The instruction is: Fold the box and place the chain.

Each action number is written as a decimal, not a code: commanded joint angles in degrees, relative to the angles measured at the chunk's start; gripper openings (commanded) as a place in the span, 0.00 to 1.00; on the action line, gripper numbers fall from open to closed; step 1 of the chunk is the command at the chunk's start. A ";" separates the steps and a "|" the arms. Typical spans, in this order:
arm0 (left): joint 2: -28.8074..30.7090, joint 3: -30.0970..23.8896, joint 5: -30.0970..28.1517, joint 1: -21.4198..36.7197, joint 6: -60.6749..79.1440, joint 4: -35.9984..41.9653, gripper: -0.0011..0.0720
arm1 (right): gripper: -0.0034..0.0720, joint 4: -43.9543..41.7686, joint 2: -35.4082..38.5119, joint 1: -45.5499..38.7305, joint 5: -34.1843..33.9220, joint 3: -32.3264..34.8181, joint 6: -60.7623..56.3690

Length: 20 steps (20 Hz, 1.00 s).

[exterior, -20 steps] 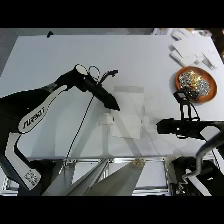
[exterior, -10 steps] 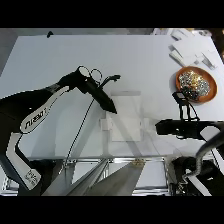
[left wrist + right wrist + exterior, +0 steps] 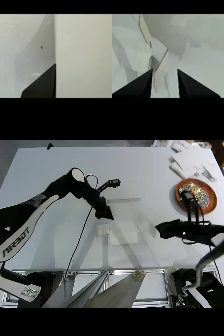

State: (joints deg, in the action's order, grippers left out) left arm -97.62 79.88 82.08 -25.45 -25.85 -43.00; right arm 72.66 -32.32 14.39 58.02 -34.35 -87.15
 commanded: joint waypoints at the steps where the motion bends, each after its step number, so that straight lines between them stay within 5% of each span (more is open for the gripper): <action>1: 8.13 -3.98 -4.07 -0.92 2.38 -1.40 0.01 | 0.50 4.00 0.07 0.00 3.80 -9.55 0.66; 4: 14.05 -15.98 -14.01 -2.10 7.48 1.64 0.01 | 0.50 4.04 -0.09 0.02 5.84 -10.38 0.63; 7: 14.34 -22.93 -17.42 -3.74 14.14 3.54 0.01 | 0.49 3.63 -0.50 0.00 6.01 -10.38 0.63; 11: 13.73 -23.39 -23.85 -8.74 14.25 -9.73 0.01 | 0.49 3.63 -1.86 0.00 5.81 -10.34 0.66; 15: 12.96 -23.39 -34.53 -11.47 14.29 -4.17 0.02 | 0.49 3.63 -4.87 0.02 5.57 -10.29 0.70; 20: 10.75 -23.39 -36.72 -11.76 14.34 -0.55 0.02 | 0.49 3.63 -9.07 0.00 4.85 -10.27 3.76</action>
State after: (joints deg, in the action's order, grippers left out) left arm -85.80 56.58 48.21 -36.77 -11.70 -45.12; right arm 76.31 -39.22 14.39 63.53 -44.60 -85.52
